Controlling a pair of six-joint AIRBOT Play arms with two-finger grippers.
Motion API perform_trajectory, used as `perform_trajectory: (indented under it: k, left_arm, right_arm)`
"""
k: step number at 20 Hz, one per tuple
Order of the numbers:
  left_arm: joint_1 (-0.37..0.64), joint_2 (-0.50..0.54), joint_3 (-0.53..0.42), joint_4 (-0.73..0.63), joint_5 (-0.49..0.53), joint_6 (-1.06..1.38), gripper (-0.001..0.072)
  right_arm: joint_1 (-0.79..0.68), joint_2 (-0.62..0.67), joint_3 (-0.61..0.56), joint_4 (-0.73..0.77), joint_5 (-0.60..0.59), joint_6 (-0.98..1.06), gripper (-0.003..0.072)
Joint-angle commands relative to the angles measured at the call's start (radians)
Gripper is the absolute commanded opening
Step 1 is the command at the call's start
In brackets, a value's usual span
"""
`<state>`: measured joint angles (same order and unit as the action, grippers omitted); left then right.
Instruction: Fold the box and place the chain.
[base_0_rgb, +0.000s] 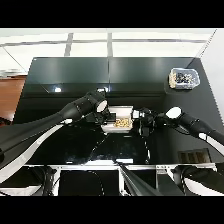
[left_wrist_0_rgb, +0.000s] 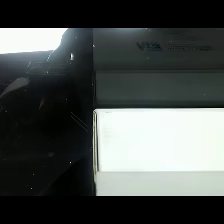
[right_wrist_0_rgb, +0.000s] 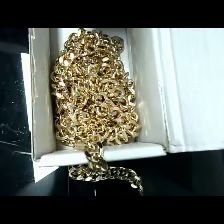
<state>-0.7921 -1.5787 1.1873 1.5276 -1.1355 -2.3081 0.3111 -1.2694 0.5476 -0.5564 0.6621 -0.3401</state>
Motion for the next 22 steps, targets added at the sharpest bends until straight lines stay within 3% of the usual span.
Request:
perform_trajectory:
  k: [1,2,4,6,9,12,16,18,22]
  left_arm:
    - [0.0,0.0,0.0,0.0,0.001,0.0,0.0028]
    - [0.0,0.0,0.0,0.0,0.001,0.0,0.0028]
    - [0.0,0.0,0.0,0.0,0.001,0.0,0.0028]
    - [0.0,0.0,0.0,0.0,0.001,0.0,0.0028]
    - [0.0,0.0,0.0,0.0,0.001,0.0,0.0028]
    - [0.0,0.0,0.0,0.0,0.001,0.0,0.0028]
    - [0.0,0.0,0.0,0.0,0.001,0.0,0.0027]
    - [0.0,0.0,0.0,0.0,0.001,0.0,0.0028]
    - [0.0,0.0,0.0,0.0,0.001,0.0,0.0028]
  right_arm:
    - [0.0,-0.007,0.001,0.003,-0.02,0.0,0.0269]
    - [0.0,-0.007,0.001,-0.002,-0.021,0.006,0.018]
    - [-0.007,-0.007,0.001,-0.028,-0.019,0.035,0.0178]
    - [-0.025,-0.003,0.001,-0.054,-0.015,0.079,0.0007]
    - [-0.048,0.035,0.001,-0.078,-0.016,0.187,0.0008]
    - [-0.068,0.145,0.002,-0.142,0.011,0.45,0.0008]
    - [-0.074,0.354,0.037,-0.178,0.196,0.808,0.0008]
    - [-0.074,0.433,0.084,-0.127,0.285,0.916,0.0008]
    - [-0.074,0.47,0.153,0.165,0.299,0.967,0.0008]
